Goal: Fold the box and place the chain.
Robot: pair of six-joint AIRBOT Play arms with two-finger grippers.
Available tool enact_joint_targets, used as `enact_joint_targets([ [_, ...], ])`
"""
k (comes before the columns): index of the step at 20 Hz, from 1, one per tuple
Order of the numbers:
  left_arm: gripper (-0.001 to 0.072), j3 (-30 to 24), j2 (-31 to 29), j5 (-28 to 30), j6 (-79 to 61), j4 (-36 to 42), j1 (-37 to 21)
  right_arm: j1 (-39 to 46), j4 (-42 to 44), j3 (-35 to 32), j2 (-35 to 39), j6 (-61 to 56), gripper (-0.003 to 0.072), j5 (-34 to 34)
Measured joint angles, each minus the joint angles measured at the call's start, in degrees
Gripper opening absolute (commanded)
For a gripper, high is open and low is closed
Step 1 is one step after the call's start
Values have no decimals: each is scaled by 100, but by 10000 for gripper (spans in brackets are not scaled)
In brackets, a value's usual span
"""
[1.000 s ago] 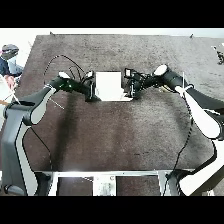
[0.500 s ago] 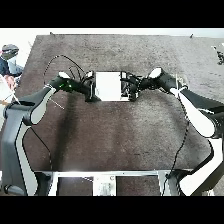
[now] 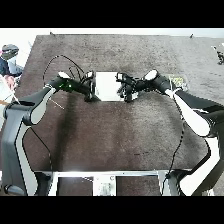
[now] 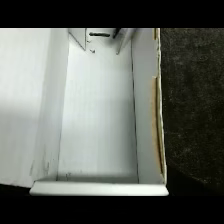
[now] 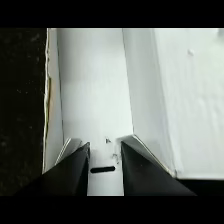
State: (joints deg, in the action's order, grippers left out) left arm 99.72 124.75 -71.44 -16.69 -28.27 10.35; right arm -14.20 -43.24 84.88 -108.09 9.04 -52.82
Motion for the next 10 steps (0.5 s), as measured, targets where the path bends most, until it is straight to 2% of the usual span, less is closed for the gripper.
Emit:
enact_joint_targets([
  [1, 469, 0, 0, 0, 2, 0, 0, -20, 4, 0, -11, 44, 269, 35],
  [2, 469, 0, 0, 0, 4, 2, 0, -31, 9, 0, -20, 74, 415, 57],
  [3, 469, 0, 0, 0, 4, 0, 0, -37, 15, 0, -28, 103, 514, 79],
  [10, 469, 0, 0, 4, 15, 9, 2, -39, 9, 0, -42, 175, 515, 262],
])
